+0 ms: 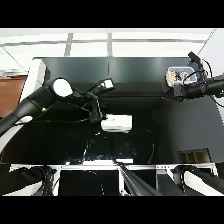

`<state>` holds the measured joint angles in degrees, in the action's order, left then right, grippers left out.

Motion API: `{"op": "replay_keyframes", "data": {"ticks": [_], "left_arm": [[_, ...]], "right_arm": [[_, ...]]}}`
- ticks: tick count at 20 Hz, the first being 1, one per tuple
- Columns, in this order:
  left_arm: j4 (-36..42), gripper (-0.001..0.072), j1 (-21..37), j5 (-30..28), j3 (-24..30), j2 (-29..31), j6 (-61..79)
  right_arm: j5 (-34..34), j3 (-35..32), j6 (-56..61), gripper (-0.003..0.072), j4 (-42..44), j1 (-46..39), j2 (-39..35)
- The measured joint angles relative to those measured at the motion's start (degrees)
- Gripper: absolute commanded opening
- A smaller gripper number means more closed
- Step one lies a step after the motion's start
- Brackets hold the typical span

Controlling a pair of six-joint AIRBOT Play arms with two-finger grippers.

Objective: Fold the box and place the chain.

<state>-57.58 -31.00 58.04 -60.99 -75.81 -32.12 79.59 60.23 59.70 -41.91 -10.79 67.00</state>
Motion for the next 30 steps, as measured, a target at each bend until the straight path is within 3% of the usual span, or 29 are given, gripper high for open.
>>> {"op": "replay_keyframes", "data": {"ticks": [8, 23, 28, 29, 30], "left_arm": [[-5.97, 0.0703, -7.85, -1.88, -3.48, -5.66, -2.47], [-4.94, 0.0704, -8.85, 0.72, -4.39, -9.18, 3.28], [-4.57, 0.0703, -10.45, -3.5, -4.46, -11.45, 0.07], [-4.57, 0.0658, -10.95, -4.11, -4.59, -12.09, -1.4], [-4.76, 0.045, -11.45, -4.81, -4.76, -12.63, -2.91]], "right_arm": [[-0.13, 0.0, -0.48, 0.0012, 0.0, -0.04, 0.0], [-0.37, 0.0, -1.01, 0.0012, -0.17, -0.04, 0.0], [-0.85, 0.0, -1.05, 0.0012, -0.15, -0.04, 0.0], [-0.96, 0.0, -1.03, 0.0012, -0.15, -0.04, 0.0], [-1.11, 0.0, -1.03, 0.0012, -0.15, -0.04, 0.0]]}}
